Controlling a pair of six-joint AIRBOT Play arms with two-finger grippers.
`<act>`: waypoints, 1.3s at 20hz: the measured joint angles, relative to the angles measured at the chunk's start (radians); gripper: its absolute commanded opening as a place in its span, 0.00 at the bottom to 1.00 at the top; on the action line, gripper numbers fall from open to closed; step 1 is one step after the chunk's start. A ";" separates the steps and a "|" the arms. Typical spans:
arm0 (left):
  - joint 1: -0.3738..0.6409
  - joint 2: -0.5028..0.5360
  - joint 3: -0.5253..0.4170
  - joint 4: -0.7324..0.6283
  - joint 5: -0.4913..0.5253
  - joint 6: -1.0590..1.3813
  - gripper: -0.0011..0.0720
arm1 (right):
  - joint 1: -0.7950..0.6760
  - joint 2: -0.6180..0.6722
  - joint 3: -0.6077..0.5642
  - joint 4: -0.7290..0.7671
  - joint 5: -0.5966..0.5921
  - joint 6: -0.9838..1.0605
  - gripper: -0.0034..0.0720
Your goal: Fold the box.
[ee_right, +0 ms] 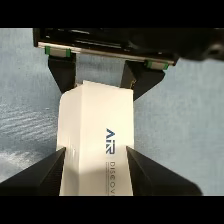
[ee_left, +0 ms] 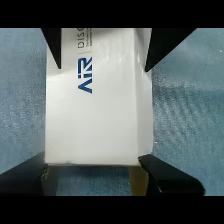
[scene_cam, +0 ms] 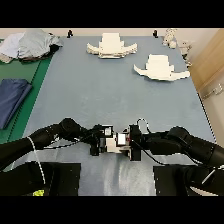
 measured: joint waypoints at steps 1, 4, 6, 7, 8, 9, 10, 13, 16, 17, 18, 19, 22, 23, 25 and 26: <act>0.000 0.000 0.000 0.000 0.002 -0.002 0.73 | 0.000 0.003 0.003 -0.010 0.004 -0.003 0.82; 0.000 0.000 0.000 0.000 0.002 -0.002 0.73 | 0.000 0.023 0.008 -0.025 0.017 -0.006 0.82; 0.000 0.000 0.000 0.000 0.002 0.000 0.73 | 0.000 0.040 0.010 -0.030 0.023 -0.006 0.82; 0.000 0.000 0.000 0.000 0.002 0.000 0.73 | 0.000 0.047 0.010 -0.033 0.025 -0.006 0.82; 0.000 0.000 0.000 0.000 0.001 0.000 0.73 | 0.000 0.052 0.011 -0.034 0.026 -0.006 0.82; 0.000 0.000 0.000 0.000 0.001 0.001 0.73 | 0.000 0.056 0.011 -0.035 0.026 -0.006 0.82; 0.000 0.000 0.000 0.000 0.001 0.001 0.73 | 0.000 0.059 0.011 -0.035 0.028 -0.006 0.82; 0.000 0.000 0.000 0.000 0.000 0.001 0.73 | 0.000 0.063 0.011 -0.035 0.048 -0.007 0.81; 0.000 0.000 0.000 0.000 0.000 0.001 0.73 | 0.000 0.060 0.011 -0.036 0.064 -0.007 0.71; 0.000 0.000 0.000 0.000 0.000 0.001 0.73 | 0.000 0.055 0.011 -0.036 0.068 -0.007 0.67; 0.000 0.000 0.000 0.000 0.000 0.001 0.73 | 0.000 0.047 0.011 -0.037 0.069 -0.007 0.53; 0.000 0.000 0.000 0.000 0.000 0.000 0.73 | 0.000 0.039 0.011 -0.037 0.069 -0.007 0.51; 0.000 0.000 0.000 0.000 0.000 0.000 0.73 | 0.001 0.017 0.011 -0.034 0.070 -0.007 0.52; 0.000 0.000 0.000 0.000 0.000 0.000 0.73 | 0.001 0.012 0.011 -0.028 0.070 -0.007 0.52; 0.000 0.000 0.000 0.000 0.000 0.000 0.73 | 0.001 0.004 0.011 -0.018 0.070 -0.008 0.59; 0.000 0.000 0.000 0.000 0.000 0.001 0.73 | 0.001 0.002 0.011 -0.014 0.070 -0.008 0.64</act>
